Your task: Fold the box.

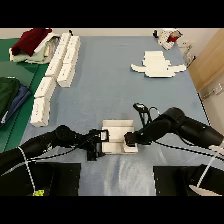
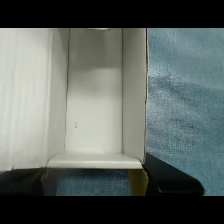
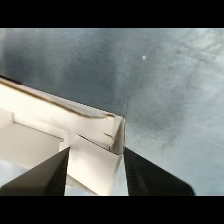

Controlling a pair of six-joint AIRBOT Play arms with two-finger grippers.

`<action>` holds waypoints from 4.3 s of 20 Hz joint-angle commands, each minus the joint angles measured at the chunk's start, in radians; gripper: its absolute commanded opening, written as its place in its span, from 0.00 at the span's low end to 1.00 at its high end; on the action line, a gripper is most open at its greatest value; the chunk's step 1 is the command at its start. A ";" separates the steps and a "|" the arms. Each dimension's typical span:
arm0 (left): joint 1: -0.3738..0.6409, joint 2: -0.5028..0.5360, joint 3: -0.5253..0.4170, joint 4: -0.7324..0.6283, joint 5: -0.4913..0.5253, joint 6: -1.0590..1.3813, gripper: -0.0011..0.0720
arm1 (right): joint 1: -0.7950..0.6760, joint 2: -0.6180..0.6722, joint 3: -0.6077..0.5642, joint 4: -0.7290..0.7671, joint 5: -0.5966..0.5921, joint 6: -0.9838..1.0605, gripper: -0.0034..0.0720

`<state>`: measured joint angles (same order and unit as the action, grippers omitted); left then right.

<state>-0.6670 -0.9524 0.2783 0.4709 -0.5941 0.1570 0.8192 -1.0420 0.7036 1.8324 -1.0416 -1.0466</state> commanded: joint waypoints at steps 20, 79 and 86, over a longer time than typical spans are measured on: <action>0.000 0.000 0.000 0.000 0.000 0.000 0.66 | 0.209 -0.270 0.196 -0.333 -0.190 0.462 0.05; 0.000 0.000 0.000 0.000 0.000 0.000 0.66 | -0.093 0.154 -0.159 0.500 0.296 -1.287 0.05; 0.000 0.000 0.000 0.000 0.000 0.000 0.66 | 0.080 0.232 -0.231 0.237 0.463 -1.301 0.46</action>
<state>-0.6670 -0.9524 0.2783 0.4706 -0.5941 0.1570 0.8501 -0.8265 0.4927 2.1902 -0.6594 -2.3283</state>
